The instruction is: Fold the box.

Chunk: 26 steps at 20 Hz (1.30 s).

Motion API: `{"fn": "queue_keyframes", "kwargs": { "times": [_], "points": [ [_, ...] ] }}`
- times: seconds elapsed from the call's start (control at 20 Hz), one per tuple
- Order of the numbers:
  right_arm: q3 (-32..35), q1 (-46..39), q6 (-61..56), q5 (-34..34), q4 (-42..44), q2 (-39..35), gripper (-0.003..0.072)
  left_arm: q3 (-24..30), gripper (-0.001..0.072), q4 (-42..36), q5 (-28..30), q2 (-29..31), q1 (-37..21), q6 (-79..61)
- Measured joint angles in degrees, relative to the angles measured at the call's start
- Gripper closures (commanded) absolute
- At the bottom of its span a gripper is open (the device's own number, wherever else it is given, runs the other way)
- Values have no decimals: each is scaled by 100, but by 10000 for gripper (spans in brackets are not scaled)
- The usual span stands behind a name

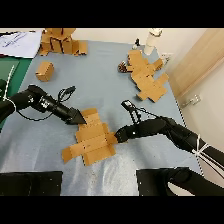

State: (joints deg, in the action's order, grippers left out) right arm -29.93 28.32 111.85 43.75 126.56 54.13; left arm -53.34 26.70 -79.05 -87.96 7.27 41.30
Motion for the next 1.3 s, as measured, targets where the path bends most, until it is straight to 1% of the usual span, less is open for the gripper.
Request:
{"fn": "queue_keyframes", "kwargs": {
  "times": [0.15,0.2,0.25,0.55,0.6,0.65,0.9,0.95,1.0,1.05,1.1,1.2,1.3],
  "points": [
    [0,0,-35,0,-15,0,684,0,187,-13,-37,0,7,-17],
    [0,0,-35,2,-15,0,684,0,345,-13,-39,0,26,-17],
    [0,0,-37,2,-20,0,684,0,436,-15,-44,-4,50,-20],
    [0,0,-37,2,-31,0,684,0,439,-15,-87,-96,149,-85],
    [0,0,-39,2,-31,0,683,0,524,-15,-105,-111,155,-90],
    [0,0,-39,2,-33,0,684,0,543,-15,-120,-122,160,-105],
    [0,0,-39,2,-35,0,684,0,545,-15,-111,-144,160,-131],
    [0,0,-39,2,-35,0,683,0,600,-15,-90,-144,160,-131],
    [0,0,-39,2,-35,0,683,0,697,-15,-79,-144,162,-136],
    [0,0,-39,7,-35,0,682,0,697,-22,-76,-144,166,-153],
    [0,0,-39,11,-37,0,670,-2,698,-31,-61,-144,166,-168],
    [0,0,-42,2,-35,0,387,0,698,-15,-50,-144,166,-227],
    [-7,0,-146,15,-44,-4,383,0,698,-11,15,-144,168,-289]
  ]
}}
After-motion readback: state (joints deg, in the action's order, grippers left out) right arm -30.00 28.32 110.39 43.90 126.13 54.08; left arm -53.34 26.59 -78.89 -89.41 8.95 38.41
